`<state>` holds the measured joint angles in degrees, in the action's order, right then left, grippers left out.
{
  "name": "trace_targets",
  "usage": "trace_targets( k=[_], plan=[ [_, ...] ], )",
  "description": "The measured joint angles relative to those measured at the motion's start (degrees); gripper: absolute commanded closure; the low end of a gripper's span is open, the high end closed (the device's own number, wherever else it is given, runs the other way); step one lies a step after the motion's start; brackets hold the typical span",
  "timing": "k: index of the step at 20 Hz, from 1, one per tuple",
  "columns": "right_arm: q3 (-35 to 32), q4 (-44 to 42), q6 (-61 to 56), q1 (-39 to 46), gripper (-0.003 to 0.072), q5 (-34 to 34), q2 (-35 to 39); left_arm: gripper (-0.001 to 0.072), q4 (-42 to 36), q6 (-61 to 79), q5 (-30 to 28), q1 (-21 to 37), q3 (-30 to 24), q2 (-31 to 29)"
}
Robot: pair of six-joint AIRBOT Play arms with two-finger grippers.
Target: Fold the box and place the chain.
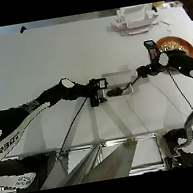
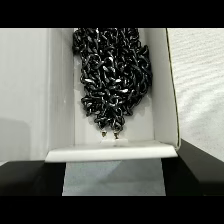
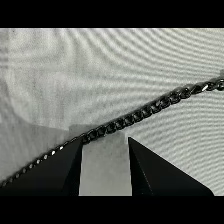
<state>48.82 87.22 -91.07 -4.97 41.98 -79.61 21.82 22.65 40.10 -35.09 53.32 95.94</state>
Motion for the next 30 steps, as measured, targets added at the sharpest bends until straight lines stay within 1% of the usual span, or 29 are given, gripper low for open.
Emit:
trace_targets(
  k=[1, 2, 14, 16, 18, 19, 20, 26, 28, 30],
  plan=[
    [-0.02, 0.00, 0.00, 0.00, 0.0399, 0.15, 0.00, 0.0627, 0.00, 0.00, 0.00, 0.00, 0.02, 0.00],
    [-0.02, 0.00, 0.00, 0.00, 0.0415, 0.31, 0.00, 0.0627, 0.00, 0.00, 0.02, 0.00, 0.00, 0.00],
    [0.02, -0.02, 0.00, 0.02, 0.0428, 0.57, -1.16, 0.0627, 0.00, 0.00, 0.02, 0.00, 0.02, 0.00],
    [0.00, -0.15, 0.02, 0.02, 0.0501, 0.20, -1.29, 0.0627, 0.00, 0.00, 0.00, 0.00, 0.02, 0.00],
    [0.00, -0.24, 0.02, 0.02, 0.0527, -0.35, -1.38, 0.0627, 0.00, 0.00, 0.00, 0.00, 0.02, 0.00],
    [0.00, -0.22, 0.04, 0.00, 0.0642, -0.70, -1.40, 0.0627, 0.00, 0.00, 0.00, 0.00, 0.02, 0.00],
    [0.00, -0.35, 0.11, 0.00, 0.0665, -1.11, -1.46, 0.0627, 0.00, 0.00, 0.00, 0.00, 0.00, 0.00],
    [-0.02, 0.04, 2.01, 0.02, 0.0666, -1.01, -1.36, 0.0627, 0.02, 0.00, 0.02, 0.00, 0.02, 0.00],
    [-0.11, 0.61, 2.43, 0.09, 0.0667, 1.14, 0.13, 0.0627, 0.02, 0.00, 0.02, 0.00, 0.00, 0.00],
    [-0.07, 0.24, 2.99, 0.04, 0.0667, 1.53, 3.13, 0.0627, 0.02, 0.00, 0.00, 0.00, 0.02, 0.00]
  ],
)
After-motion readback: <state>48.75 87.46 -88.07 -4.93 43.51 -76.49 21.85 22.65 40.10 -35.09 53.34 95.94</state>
